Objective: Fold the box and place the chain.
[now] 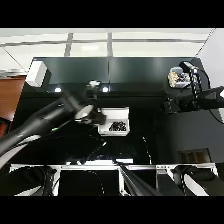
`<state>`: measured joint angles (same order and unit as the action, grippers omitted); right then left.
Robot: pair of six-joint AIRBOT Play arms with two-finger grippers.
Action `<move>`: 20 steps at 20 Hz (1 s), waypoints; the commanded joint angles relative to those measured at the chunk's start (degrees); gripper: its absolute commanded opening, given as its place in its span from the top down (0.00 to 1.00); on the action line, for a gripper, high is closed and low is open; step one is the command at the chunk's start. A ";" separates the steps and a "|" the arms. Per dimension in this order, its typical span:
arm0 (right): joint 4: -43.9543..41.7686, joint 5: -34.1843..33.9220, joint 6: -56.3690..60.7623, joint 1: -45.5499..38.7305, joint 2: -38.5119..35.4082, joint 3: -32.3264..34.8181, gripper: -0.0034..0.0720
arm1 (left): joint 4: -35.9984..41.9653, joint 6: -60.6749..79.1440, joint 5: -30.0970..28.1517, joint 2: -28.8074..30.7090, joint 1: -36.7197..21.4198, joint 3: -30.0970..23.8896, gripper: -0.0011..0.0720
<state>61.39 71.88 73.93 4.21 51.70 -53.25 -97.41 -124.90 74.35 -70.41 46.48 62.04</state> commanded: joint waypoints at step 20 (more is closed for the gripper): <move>0.13 -1.68 2.82 -0.04 -0.02 0.09 0.60 | 64.22 140.69 -25.90 1.88 -29.03 -34.45 0.01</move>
<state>61.49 70.02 76.36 4.21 51.70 -53.19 -39.00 5.13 49.30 -63.09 16.93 25.21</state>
